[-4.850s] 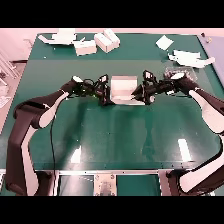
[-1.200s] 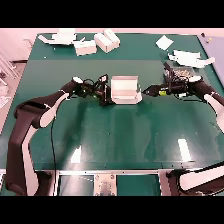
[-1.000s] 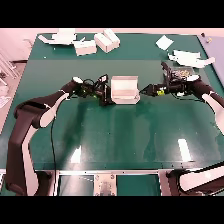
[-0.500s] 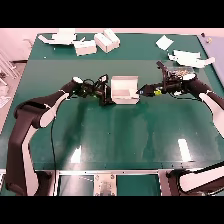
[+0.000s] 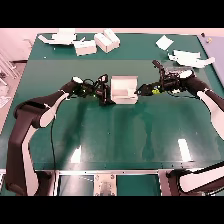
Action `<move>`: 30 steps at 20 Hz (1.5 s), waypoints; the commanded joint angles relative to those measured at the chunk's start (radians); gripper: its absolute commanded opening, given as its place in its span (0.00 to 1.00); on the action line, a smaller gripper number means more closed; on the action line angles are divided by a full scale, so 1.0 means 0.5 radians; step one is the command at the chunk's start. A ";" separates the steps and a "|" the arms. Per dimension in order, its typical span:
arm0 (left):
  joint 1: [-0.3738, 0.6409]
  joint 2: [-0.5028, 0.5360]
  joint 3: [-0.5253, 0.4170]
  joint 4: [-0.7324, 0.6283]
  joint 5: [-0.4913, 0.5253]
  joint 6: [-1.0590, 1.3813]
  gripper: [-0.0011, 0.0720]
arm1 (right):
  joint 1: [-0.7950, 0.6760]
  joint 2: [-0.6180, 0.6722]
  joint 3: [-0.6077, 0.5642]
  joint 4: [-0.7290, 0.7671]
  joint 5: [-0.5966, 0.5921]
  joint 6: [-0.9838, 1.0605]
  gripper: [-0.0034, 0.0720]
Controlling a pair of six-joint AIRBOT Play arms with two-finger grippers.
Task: Fold the box and place the chain.
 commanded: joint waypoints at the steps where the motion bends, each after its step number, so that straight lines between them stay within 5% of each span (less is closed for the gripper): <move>1: -0.001 -0.001 -0.001 -0.002 -0.002 0.002 0.49 | 0.037 0.002 0.075 -0.273 -0.003 0.227 0.57; 14: -0.001 -0.001 -0.001 -0.013 -0.005 0.002 0.49 | 0.331 0.000 0.236 -0.915 -0.006 0.737 0.65; 30: -0.001 -0.001 -0.001 -0.021 -0.018 0.001 0.49 | 0.430 -0.050 0.330 -0.956 -0.107 0.973 0.65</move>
